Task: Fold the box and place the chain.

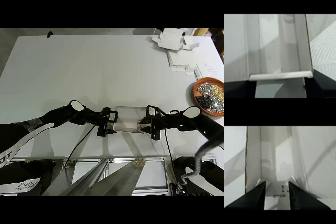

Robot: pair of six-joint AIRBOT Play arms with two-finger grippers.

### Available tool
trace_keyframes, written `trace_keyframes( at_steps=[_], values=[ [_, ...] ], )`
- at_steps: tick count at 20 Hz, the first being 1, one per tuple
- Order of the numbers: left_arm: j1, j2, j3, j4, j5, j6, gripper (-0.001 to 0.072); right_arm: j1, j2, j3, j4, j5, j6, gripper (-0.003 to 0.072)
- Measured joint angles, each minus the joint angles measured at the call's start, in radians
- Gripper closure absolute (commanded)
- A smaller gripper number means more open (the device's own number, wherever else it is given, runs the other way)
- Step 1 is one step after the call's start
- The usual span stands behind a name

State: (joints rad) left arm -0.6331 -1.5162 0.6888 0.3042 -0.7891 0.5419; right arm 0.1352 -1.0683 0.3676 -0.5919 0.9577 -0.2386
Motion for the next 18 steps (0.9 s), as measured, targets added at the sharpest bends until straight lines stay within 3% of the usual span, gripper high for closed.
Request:
trace_keyframes(
  at_steps=[4, 7, 12, 18],
  values=[
    [0.000, 0.000, 0.000, 0.002, -0.002, 0.005, 0.0395, 0.000, 0.099, 0.000, -0.113, 0.055, 0.222, 0.0461],
    [0.000, 0.000, 0.000, 0.001, -0.001, 0.001, 0.0395, 0.000, 0.160, 0.041, -0.167, 0.129, 0.385, 0.0671],
    [0.000, 0.000, 0.000, 0.001, -0.001, 0.001, 0.0395, -0.090, 0.188, 0.224, -0.285, 0.277, 0.730, 0.0671],
    [0.000, 0.000, 0.000, 0.000, -0.001, 0.000, 0.0395, -0.296, 0.135, 0.295, -0.415, 0.262, 1.109, 0.0671]
  ],
)
